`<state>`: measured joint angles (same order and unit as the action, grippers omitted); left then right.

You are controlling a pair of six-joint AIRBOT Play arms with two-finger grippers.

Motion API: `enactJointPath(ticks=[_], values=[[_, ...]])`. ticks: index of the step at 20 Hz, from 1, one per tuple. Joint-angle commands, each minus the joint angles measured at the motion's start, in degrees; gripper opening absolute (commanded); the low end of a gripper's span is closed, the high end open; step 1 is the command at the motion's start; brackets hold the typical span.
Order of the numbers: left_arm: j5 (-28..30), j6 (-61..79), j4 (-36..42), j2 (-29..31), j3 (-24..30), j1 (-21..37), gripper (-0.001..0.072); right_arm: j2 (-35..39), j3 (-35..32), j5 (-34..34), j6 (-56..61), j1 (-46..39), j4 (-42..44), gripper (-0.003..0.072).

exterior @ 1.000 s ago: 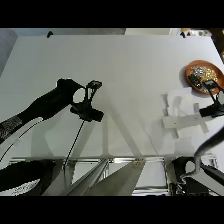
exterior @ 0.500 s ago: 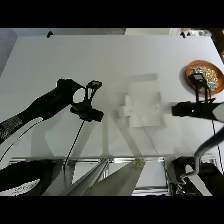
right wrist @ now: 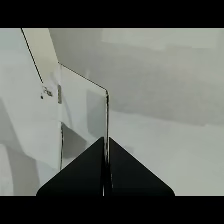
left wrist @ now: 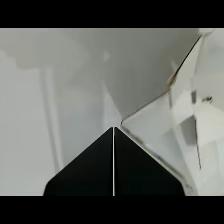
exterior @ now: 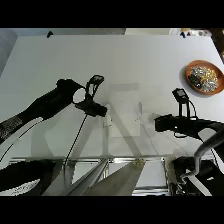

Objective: Fold the box and place the chain.

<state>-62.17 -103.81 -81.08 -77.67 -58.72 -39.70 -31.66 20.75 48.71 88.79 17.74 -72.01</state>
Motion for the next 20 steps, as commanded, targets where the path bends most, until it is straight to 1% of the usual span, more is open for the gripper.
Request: enactJointPath(ticks=[1, 2, 3, 4, 5, 6, 8, 9, 10, 11, 12, 14, 17, 20], values=[[2.78, 3.87, -1.90, -0.09, 0.02, 0.04, 0.0020, 0.31, -0.39, -0.52, 1.22, 1.31, 0.00, 0.0014], [2.73, 9.60, -2.12, -0.09, 0.02, 0.09, 0.0124, 0.31, -0.39, -0.35, 1.22, 1.31, 0.00, 0.0014], [2.82, 13.18, -1.86, 0.02, 0.00, 0.74, 0.0333, 0.31, -0.39, -0.28, 1.22, 1.31, 0.00, 0.0015], [3.21, 15.30, -0.57, 0.17, 0.00, 2.10, 0.0479, 0.31, -0.39, -0.28, 1.22, 1.31, 0.04, 0.0015], [3.78, 19.52, 3.74, 0.44, 0.00, 4.61, 0.0588, 0.31, -0.39, -0.26, 1.22, 1.31, 0.02, 0.0015], [4.07, 26.08, 11.76, 0.59, 0.00, 7.87, 0.0608, 0.31, -0.39, -0.28, 1.22, 1.31, 0.04, 0.0015], [3.10, 43.69, 35.56, -0.09, 0.00, 15.93, 0.0621, 0.31, -0.39, -0.28, 1.22, 1.31, 0.04, 0.0015], [1.53, 51.52, 45.48, -1.03, 0.00, 19.41, 0.0621, 0.31, -0.39, -0.31, 1.22, 1.31, 0.04, 0.0015], [-1.03, 57.44, 51.47, -2.36, 0.00, 21.88, 0.0622, 0.31, -0.39, -0.31, 1.22, 1.31, 0.09, 0.0015], [-5.03, 62.31, 55.30, -4.07, -0.02, 23.78, 0.0623, 0.31, -0.39, -0.31, 1.22, 1.31, 0.09, 0.0015], [-8.48, 65.66, 57.09, -6.14, -0.02, 25.35, 0.0624, 0.31, -0.39, -0.33, 1.22, 1.31, 0.07, 0.0015], [-12.07, 68.28, 57.29, -10.32, -0.04, 26.91, 0.0631, 0.31, -0.39, -0.33, 1.22, 1.31, 0.09, 0.0015], [-14.32, 73.02, 59.87, -15.91, -0.17, 25.79, 0.0632, 0.31, -0.39, -0.33, 1.20, 1.31, 0.09, 0.0015], [-13.86, 77.02, 61.31, -18.84, -1.64, 22.60, 0.0631, 0.31, -0.39, -0.31, 1.22, 1.31, 0.07, 0.0015]])
